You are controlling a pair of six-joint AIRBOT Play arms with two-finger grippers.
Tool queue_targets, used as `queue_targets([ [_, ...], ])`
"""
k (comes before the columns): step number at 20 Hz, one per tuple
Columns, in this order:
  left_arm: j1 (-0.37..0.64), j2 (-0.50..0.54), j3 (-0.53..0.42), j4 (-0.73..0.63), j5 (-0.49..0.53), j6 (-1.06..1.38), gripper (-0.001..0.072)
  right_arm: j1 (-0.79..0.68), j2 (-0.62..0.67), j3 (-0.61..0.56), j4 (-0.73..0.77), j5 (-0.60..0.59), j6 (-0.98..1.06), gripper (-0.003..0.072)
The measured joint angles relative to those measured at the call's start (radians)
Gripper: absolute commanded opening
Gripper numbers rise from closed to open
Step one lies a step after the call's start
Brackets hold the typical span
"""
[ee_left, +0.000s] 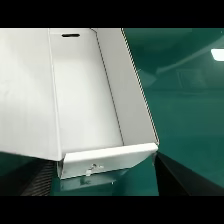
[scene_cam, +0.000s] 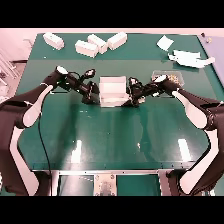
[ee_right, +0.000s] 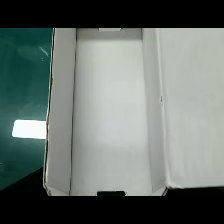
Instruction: Fold the box and place the chain.
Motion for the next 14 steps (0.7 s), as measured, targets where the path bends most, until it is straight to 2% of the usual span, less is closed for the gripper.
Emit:
queue_targets([
  [14, -0.03, -0.063, -0.001, -0.049, 0.082, -0.02, 0.072, -0.001, 0.0, 0.0, 0.001, -0.003, 0.002, 0.0573],
])
